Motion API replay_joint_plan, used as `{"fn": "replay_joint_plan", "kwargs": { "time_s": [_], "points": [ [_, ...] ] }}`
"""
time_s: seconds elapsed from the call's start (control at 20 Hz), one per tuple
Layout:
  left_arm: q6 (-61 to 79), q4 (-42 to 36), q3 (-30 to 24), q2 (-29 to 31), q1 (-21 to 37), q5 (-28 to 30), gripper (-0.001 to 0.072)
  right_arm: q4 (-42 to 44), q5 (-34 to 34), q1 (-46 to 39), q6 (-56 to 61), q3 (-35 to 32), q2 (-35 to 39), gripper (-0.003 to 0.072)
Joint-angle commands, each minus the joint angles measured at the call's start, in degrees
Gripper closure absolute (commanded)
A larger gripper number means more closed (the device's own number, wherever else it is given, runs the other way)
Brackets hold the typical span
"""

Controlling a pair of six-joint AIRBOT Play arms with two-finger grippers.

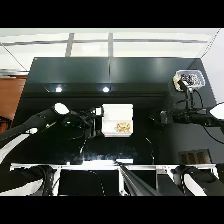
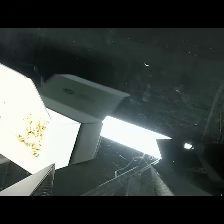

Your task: Fold the box and place the chain.

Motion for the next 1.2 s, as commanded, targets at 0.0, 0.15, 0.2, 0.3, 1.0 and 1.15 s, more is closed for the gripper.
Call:
{"fn": "replay_joint_plan", "kwargs": {
  "time_s": [0.0, 0.15, 0.2, 0.3, 1.0, 1.15],
  "points": [
    [0.0, 0.1, 0.2, -0.1, -0.4, 0.2, -0.0002, 0.0, 0.0, 0.0, 0.0, 0.0, 0.1, -0.0007],
    [0.0, -0.3, 0.2, -0.1, -0.4, 0.2, 0.0188, 0.4, -1.0, 0.0, 0.1, 0.0, 0.1, -0.0008],
    [0.0, -0.3, 0.2, -0.1, -0.4, 0.1, 0.0217, 1.9, -1.4, 0.0, 0.1, 0.0, 0.1, -0.0007],
    [0.0, -0.3, 0.2, -0.1, -0.4, 0.2, 0.0217, 4.7, -2.2, 0.0, 1.6, 0.0, 0.1, -0.0007],
    [0.8, -0.3, 0.2, -0.1, -0.4, 0.2, 0.0216, 4.4, -4.3, 16.8, -2.1, 27.6, -32.3, -0.0007],
    [0.8, -0.3, 0.2, -0.1, -0.4, 0.2, 0.0217, 3.8, 8.6, 16.8, -13.1, 28.5, -31.8, -0.0007]
  ]
}}
